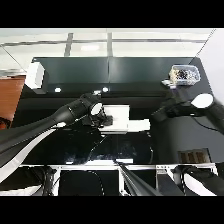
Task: Fold the box and place the chain.
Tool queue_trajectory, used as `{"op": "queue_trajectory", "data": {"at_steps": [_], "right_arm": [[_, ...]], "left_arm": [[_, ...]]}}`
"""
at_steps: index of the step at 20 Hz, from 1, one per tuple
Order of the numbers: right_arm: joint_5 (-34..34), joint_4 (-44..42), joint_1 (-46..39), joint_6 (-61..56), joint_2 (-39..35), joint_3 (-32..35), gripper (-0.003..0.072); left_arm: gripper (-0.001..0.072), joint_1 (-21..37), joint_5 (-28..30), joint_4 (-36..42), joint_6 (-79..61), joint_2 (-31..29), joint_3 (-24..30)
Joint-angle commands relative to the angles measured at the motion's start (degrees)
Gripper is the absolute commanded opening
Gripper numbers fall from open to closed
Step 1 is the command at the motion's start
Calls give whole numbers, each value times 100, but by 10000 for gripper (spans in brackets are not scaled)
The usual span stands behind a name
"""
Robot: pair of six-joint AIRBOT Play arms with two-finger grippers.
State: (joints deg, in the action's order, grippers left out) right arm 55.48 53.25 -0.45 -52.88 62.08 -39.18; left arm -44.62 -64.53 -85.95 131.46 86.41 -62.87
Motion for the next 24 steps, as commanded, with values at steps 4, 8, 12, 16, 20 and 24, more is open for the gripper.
{"op": "queue_trajectory", "data": {"at_steps": [4,8,12,16,20,24], "right_arm": [[1047,-1648,-1665,-896,1049,680,16],[1119,-2861,-503,13,2024,691,16],[1440,-3117,170,514,2079,105,17],[1956,-2905,291,369,2079,-479,557],[1735,-2898,708,140,2079,-586,538],[1215,-2393,1198,-487,2079,-833,452]], "left_arm": [[23,0,-4,-11,-9,0,-7],[23,0,-4,-11,-9,0,-7],[22,0,-4,-11,-9,0,-7],[23,0,-2,-11,-9,0,-7],[23,0,-4,-11,-9,0,-7],[22,0,-2,-11,-9,0,-7]]}}
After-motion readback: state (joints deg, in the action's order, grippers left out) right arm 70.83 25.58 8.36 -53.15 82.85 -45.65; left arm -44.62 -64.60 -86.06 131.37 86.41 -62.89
